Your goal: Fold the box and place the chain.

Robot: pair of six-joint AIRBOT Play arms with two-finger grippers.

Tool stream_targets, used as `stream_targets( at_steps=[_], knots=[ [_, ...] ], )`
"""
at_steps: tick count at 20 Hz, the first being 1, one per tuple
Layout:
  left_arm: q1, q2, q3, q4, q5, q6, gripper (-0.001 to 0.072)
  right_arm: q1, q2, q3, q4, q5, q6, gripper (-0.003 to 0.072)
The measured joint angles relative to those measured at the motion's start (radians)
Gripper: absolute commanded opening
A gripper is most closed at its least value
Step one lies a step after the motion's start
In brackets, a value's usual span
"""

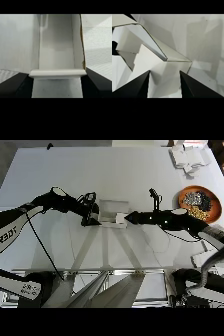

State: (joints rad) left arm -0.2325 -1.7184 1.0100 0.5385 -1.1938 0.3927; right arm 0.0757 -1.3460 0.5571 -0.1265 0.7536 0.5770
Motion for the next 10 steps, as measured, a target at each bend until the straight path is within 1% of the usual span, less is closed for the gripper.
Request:
stream_targets(
  at_steps=[4,10],
  knots=[
    [0.0,0.0,0.0,0.0,0.0,0.0,0.0337,0.047,0.001,0.006,-0.047,-0.085,0.0,0.0415],
    [0.0,0.0,0.0,0.0,0.001,0.0,0.0337,0.077,0.001,0.012,-0.09,-0.139,0.027,0.0415]
  ],
)
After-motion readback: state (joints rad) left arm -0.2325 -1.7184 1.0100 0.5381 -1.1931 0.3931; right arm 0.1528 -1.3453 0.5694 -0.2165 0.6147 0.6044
